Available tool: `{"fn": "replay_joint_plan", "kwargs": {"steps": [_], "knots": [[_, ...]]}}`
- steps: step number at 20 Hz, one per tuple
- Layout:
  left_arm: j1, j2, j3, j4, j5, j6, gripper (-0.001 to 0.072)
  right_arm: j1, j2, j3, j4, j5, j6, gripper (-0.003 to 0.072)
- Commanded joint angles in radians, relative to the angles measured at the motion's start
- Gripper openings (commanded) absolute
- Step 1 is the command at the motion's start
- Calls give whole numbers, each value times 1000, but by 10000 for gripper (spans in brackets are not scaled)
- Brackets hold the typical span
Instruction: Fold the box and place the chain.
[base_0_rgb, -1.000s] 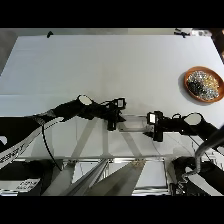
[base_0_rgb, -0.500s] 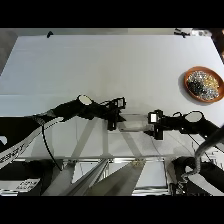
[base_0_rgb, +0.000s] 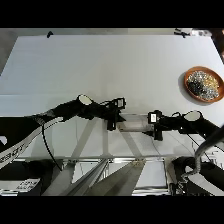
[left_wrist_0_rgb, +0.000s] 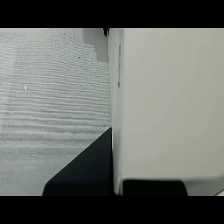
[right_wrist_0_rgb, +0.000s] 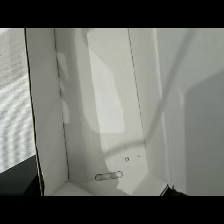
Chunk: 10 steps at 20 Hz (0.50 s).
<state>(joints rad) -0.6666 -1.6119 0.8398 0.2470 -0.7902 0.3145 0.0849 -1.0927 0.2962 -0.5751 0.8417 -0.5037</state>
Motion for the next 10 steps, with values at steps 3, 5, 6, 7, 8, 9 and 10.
{"fn": "replay_joint_plan", "kwargs": {"steps": [3, 5, 6, 7, 8, 9, 10], "knots": [[-1, 1, 1, 0, 1, -1, 11, 0, -2, 1, 13, 7, -2, 450], [-1, 1, 1, 0, 1, 0, 11, 0, -2, 1, 11, 7, -2, 434], [-1, 1, 1, 0, 1, -1, 11, 0, -2, 1, 11, 6, -2, 431], [-1, 1, 1, 0, 1, 0, 11, 0, -2, 1, 8, 5, -2, 431], [-1, 1, 1, 0, 1, 0, 11, 0, -2, 1, 7, 3, -2, 431], [-1, 1, 1, 0, 1, 0, 11, 0, -2, 1, 7, 0, -2, 431], [-1, 1, 1, 0, 1, -1, 11, 0, -2, 1, 7, -1, -2, 431]]}}
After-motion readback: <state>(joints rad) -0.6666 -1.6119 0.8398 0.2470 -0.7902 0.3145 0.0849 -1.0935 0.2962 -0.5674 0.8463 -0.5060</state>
